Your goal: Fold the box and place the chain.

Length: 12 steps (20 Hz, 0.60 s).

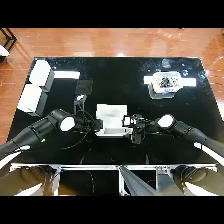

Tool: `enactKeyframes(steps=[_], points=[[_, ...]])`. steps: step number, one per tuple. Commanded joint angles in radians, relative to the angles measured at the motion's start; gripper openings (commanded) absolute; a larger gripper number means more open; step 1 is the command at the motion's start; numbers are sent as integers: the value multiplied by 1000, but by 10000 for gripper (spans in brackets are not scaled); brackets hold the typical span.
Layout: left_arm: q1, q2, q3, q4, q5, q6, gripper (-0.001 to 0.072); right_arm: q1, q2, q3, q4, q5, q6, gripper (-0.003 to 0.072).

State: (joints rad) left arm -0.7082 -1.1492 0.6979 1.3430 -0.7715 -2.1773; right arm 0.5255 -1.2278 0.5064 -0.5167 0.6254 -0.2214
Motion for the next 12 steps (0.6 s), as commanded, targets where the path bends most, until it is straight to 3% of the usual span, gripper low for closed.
enactKeyframes(steps=[1, 2, 5, 9, 12], points=[[-43, -42, 55, 111, -42, -111, 472, 0, 0, 0, 0, 0, 0, 295], [-52, -68, 80, 117, -89, -126, 438, 0, 0, 0, 0, 0, 0, 295], [-86, -138, 138, 118, -154, -139, 438, 0, 0, 0, 0, 0, 0, 295], [-108, -188, 178, 119, -173, -162, 429, 0, 0, 0, 0, 0, 0, 295], [-108, -191, 179, 140, -182, -188, 354, 0, 0, 0, 0, 0, 0, 295]])
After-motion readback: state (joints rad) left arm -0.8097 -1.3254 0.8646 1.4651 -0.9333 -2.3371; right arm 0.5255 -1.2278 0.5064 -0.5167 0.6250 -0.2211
